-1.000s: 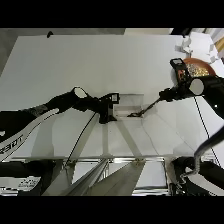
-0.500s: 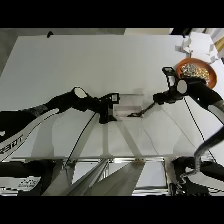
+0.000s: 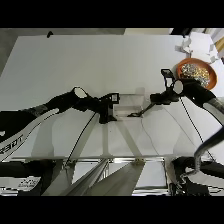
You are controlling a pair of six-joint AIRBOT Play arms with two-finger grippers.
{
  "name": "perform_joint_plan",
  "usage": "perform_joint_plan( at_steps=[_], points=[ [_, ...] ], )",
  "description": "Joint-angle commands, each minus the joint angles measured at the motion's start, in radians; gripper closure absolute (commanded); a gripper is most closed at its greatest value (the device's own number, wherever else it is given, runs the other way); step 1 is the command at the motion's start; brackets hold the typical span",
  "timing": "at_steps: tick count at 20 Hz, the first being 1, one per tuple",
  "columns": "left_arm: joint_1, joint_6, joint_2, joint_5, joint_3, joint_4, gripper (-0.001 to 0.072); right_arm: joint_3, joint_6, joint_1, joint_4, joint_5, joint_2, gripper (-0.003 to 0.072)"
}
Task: Fold the box and place the chain.
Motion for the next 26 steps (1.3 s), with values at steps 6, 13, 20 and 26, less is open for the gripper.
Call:
perform_joint_plan(
  at_steps=[6, 13, 20, 26],
  points=[
    [0.001, 0.000, 0.000, 0.000, 0.000, 0.000, 0.0502, 0.000, -0.027, 0.051, 0.000, 0.024, 0.017, 0.0677],
    [0.001, 0.000, 0.000, 0.000, 0.000, 0.000, 0.0502, 0.000, -0.027, 0.196, -0.003, 0.135, 0.253, 0.0677],
    [0.001, 0.000, 0.000, 0.000, 0.000, 0.000, 0.0502, 0.000, 0.068, 0.425, 0.000, 0.198, 0.462, 0.0677],
    [0.001, 0.000, 0.000, 0.000, 0.000, 0.000, 0.0502, 0.000, 0.133, 0.653, 0.006, -0.013, 0.443, 0.0676]
  ],
)
